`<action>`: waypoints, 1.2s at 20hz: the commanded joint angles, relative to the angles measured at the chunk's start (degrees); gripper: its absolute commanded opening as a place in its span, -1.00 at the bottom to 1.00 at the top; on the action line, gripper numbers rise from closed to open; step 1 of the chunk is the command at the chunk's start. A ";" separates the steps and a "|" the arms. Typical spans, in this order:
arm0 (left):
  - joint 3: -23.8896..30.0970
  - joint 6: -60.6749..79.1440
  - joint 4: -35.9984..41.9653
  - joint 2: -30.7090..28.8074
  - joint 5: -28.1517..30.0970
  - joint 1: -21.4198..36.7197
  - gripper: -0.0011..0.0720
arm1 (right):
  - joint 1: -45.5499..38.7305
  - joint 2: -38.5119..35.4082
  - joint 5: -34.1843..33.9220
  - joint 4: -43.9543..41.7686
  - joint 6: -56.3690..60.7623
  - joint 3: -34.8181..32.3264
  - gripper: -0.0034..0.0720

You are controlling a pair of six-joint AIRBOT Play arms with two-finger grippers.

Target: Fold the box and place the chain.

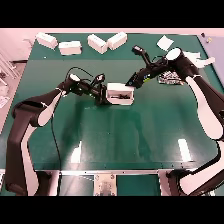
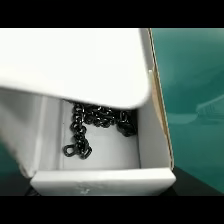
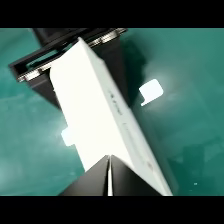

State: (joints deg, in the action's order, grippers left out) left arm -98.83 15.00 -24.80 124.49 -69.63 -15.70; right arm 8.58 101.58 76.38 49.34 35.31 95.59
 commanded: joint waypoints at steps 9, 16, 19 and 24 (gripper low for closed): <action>-0.04 0.02 -0.02 0.00 0.17 0.04 0.46 | 3.04 -0.74 0.74 0.04 -3.06 9.62 -0.52; -0.04 0.02 -0.02 0.00 0.15 0.04 0.46 | 2.97 1.31 -6.56 1.64 -4.94 10.38 -0.51; -0.04 0.02 -0.02 0.00 0.15 0.04 0.46 | 2.75 3.82 -6.45 2.80 -4.92 10.32 -0.41; -0.04 0.02 -0.02 0.00 0.13 0.04 0.46 | 2.27 5.03 -0.90 3.06 -4.94 10.29 -0.13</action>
State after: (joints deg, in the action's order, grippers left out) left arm -98.83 15.03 -24.82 124.49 -69.49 -15.70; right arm 11.11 105.95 72.31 51.90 30.46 105.82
